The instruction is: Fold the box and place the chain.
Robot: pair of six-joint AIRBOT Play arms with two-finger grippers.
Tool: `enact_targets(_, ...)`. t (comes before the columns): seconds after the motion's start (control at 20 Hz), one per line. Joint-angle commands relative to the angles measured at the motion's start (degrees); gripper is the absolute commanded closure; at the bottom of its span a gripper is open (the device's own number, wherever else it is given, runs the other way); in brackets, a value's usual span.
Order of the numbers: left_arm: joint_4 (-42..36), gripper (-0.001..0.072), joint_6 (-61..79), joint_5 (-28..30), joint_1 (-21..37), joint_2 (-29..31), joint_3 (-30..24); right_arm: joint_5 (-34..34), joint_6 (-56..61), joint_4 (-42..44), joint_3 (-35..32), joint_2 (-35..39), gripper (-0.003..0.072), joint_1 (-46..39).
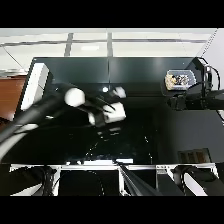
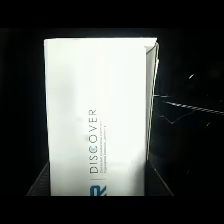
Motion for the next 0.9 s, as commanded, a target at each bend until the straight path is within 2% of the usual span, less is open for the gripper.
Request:
enact_targets(0.0,9.33,0.0447,-17.66,-15.69,14.27,13.16,-0.79,-0.24,0.02,0.09,-0.02,0.04,0.0673,-0.02)
enact_targets(0.1,11.1,0.0447,-22.18,-19.96,27.02,20.33,-4.57,-0.24,0.02,0.09,-0.02,0.04,0.0672,-0.02)
enact_targets(0.15,11.13,0.0447,-22.75,-19.82,34.07,23.69,-8.07,-0.33,0.0,0.09,-0.02,0.04,0.0672,0.02)
enact_targets(0.25,11.3,0.0446,-22.71,-15.85,46.88,28.09,-16.44,-0.87,0.0,0.11,-0.13,0.04,0.0673,0.04)
enact_targets(0.35,11.02,0.0446,-22.67,-9.57,59.17,28.68,-23.82,-1.86,0.02,0.11,-0.57,0.02,0.0672,0.04)
enact_targets(0.4,10.49,0.0446,-22.03,-7.23,63.39,28.15,-25.73,-1.9,0.0,0.11,-0.72,0.02,0.0672,0.09)
enact_targets(0.5,10.12,0.0446,-15.93,-6.19,68.91,26.45,-26.03,-1.49,0.0,0.11,-0.74,-0.02,0.0673,0.22)
enact_targets(0.6,10.29,0.0446,-12.26,-5.66,71.87,24.44,-25.99,-1.42,0.02,0.11,-0.74,-0.02,0.0673,0.2)
enact_targets(0.75,8.48,0.0447,-6.64,-2.45,73.16,18.95,-25.99,-1.18,0.04,0.24,-0.74,-0.04,0.0672,0.2)
enact_targets(0.85,4.0,0.0446,-1.29,0.15,73.16,15.47,-25.99,-1.16,0.09,0.33,-0.74,-0.04,0.0673,0.2)
